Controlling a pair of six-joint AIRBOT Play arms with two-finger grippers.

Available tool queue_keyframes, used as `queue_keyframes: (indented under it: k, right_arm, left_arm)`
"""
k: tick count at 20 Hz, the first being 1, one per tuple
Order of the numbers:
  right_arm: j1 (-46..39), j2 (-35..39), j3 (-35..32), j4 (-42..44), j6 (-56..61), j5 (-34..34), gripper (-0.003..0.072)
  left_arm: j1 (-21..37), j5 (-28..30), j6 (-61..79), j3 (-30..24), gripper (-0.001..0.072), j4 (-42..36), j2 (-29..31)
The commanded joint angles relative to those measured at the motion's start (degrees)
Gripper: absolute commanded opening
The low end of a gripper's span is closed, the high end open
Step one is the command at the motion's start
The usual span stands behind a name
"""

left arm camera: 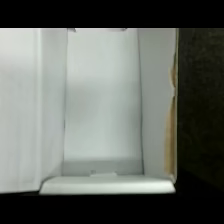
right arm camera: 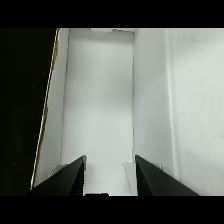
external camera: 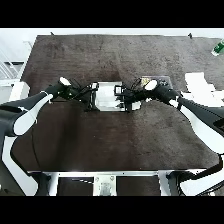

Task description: Fold the box and place the chain.

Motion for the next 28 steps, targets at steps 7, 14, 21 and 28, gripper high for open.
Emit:
queue_keyframes:
  k: [7,14,21,28]
  right_arm:
    - [-2.01,3.10,0.07,-12.15,15.06,3.19,0.0018]
    - [-7.34,9.29,0.07,-12.63,33.79,7.30,0.0013]
    - [-19.12,12.76,-0.11,-12.63,64.11,8.87,0.0012]
    - [-23.06,12.11,-9.46,-9.64,71.43,7.50,0.0012]
  left_arm:
    - [0.00,0.00,-0.02,0.02,0.0526,0.04,-0.02]
    - [0.00,0.00,-0.02,0.02,0.0527,0.04,-0.02]
    - [0.00,0.00,-0.02,0.02,0.0526,0.04,-0.02]
    - [0.00,0.02,0.00,0.02,0.0526,0.04,-0.02]
